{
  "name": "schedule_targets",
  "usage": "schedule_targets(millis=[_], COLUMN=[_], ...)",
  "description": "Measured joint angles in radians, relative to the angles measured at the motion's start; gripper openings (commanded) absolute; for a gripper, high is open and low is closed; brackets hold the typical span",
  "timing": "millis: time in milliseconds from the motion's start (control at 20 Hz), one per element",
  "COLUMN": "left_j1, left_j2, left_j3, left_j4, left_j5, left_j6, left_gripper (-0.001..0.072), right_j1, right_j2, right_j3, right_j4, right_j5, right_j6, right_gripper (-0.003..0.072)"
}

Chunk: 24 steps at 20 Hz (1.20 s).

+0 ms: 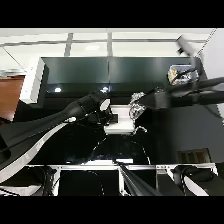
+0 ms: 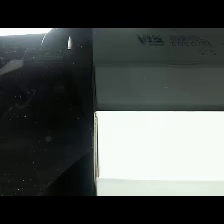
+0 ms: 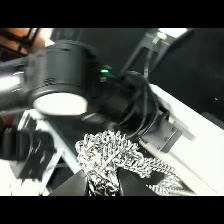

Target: Fold the box and place the chain.

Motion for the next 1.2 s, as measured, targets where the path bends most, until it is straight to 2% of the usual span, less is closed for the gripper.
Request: schedule_targets(millis=[200,550,600,650,700,850,1100,1150,1200], left_j1=[0.000,0.000,0.000,0.000,0.000,0.000,0.000,0.000,0.000], left_j2=[0.000,0.000,0.000,0.000,0.000,0.000,0.000,0.000,0.000], left_j3=[0.000,0.000,0.000,0.000,0.000,0.000,0.000,0.000,0.000], left_j4=[0.000,0.000,0.000,0.000,0.000,0.000,0.000,0.000,0.000], left_j5=[0.000,0.001,0.001,0.002,0.002,0.002,0.003,0.003,0.003], left_j6=[0.000,0.000,0.000,0.000,0.000,-0.002,0.000,0.000,0.000], left_gripper=[0.0027,0.0027,0.0027,0.0027,0.0027,0.0027,0.0027,0.0027,0.0027], right_j1=[0.060,0.096,0.097,0.098,0.099,0.075,-0.098,-0.126,-0.143], right_j2=[-0.038,-0.122,-0.127,-0.131,-0.133,-0.137,-0.041,-0.011,0.012], right_j3=[-0.149,-0.224,-0.226,-0.227,-0.229,-0.222,-0.235,-0.267,-0.303], right_j4=[0.012,0.013,0.012,0.011,0.011,-0.015,-0.213,-0.256,-0.282], right_j5=[-0.182,-0.283,-0.285,-0.289,-0.293,-0.267,-0.126,-0.124,-0.130], right_j6=[-0.003,-0.003,-0.003,-0.003,-0.004,-0.004,-0.049,-0.092,-0.144], right_gripper=[0.0014,0.0016,0.0098,0.0369,0.0407,0.0404,0.0407,0.0520,0.0720])
